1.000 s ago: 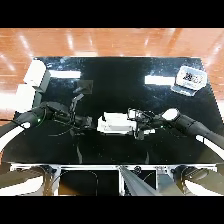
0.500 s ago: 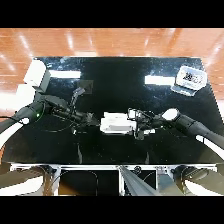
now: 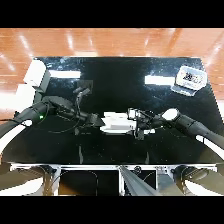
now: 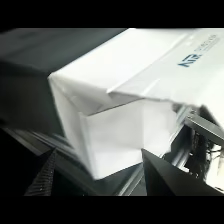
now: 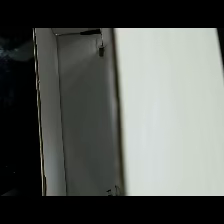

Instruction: Fold the box and place the chain.

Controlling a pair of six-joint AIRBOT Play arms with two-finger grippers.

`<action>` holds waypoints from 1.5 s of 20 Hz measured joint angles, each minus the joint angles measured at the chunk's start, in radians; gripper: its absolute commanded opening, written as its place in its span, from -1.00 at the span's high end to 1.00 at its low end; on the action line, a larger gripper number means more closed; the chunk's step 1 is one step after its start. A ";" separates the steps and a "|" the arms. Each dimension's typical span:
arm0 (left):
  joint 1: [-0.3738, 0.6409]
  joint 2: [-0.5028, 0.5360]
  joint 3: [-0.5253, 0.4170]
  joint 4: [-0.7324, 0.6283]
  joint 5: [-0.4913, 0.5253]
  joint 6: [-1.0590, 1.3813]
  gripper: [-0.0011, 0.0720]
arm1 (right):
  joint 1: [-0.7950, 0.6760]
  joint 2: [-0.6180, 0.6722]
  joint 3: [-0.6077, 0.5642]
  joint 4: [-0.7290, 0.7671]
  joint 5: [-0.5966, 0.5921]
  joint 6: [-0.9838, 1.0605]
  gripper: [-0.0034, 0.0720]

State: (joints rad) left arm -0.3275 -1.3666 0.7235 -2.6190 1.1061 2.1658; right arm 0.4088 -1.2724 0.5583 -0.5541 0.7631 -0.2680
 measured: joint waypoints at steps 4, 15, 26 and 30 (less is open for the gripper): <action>-0.097 0.054 -0.001 0.003 -0.124 -0.024 -0.78 | 0.000 0.000 0.000 0.001 -0.002 0.003 -0.75; -0.247 0.180 -0.019 0.232 -0.317 -0.254 -0.77 | 0.000 0.000 0.000 0.001 -0.003 0.003 -0.75; -0.393 0.185 -0.032 0.457 -0.507 -0.471 -0.74 | 0.000 0.000 0.000 0.002 -0.005 0.003 -0.75; -0.491 0.185 -0.032 0.732 -0.582 -0.710 -0.74 | 0.000 0.000 0.000 0.002 -0.005 0.003 -0.75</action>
